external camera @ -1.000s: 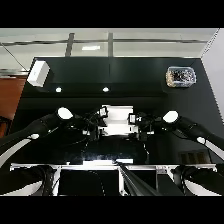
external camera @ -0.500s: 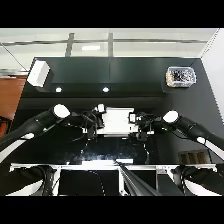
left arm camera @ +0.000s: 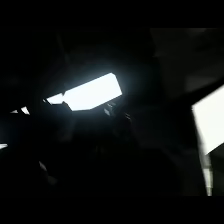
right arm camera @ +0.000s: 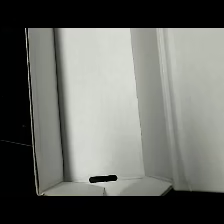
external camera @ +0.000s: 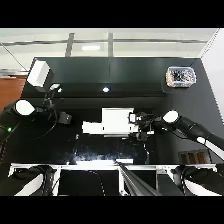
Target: Fold the box and place the chain.
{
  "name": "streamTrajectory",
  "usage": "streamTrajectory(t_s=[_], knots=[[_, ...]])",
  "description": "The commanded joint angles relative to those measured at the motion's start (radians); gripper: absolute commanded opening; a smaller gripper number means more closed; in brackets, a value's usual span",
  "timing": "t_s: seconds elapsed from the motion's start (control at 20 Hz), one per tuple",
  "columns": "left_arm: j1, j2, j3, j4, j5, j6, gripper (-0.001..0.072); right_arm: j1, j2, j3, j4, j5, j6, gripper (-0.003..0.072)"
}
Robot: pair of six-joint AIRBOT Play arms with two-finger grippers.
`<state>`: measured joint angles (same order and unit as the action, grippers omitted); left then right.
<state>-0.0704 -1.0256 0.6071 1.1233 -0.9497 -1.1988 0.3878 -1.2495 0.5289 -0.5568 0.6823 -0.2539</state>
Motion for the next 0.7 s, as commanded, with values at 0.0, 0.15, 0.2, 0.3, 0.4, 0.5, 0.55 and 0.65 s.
streamTrajectory(t_s=[0.0,0.15,0.2,0.3,0.4,0.5,0.55,0.65], knots=[[0.142,-0.09,-0.043,-0.193,-0.174,-0.145,0.0028,0.001,0.0,0.0,0.0,0.002,0.0,0.0191],[0.095,-0.238,-0.043,-0.379,-0.187,-0.028,0.0028,0.001,0.0,0.0,-0.001,0.002,0.0,0.0191],[0.064,-0.276,-0.041,-0.4,-0.142,-0.027,0.0029,0.001,0.0,0.0,0.0,0.002,0.0,0.0191],[0.002,-0.316,-0.029,-0.442,-0.105,0.007,0.0029,0.001,0.0,0.0,-0.001,0.002,0.0,0.0191],[-0.059,-0.322,-0.012,-0.526,-0.131,0.106,0.0029,0.001,0.0,0.0,-0.001,0.002,0.0,0.0191],[-0.106,-0.322,0.011,-0.529,-0.132,0.126,0.003,0.001,0.0,0.0,0.0,0.002,0.0,0.0191],[-0.117,-0.322,0.029,-0.53,-0.134,0.144,0.0031,0.001,0.0,0.0,0.0,0.001,0.0,0.0191],[-0.115,-0.321,0.075,-0.529,-0.172,0.157,0.0119,0.001,0.0,0.0,0.0,0.001,0.0,0.0191]])
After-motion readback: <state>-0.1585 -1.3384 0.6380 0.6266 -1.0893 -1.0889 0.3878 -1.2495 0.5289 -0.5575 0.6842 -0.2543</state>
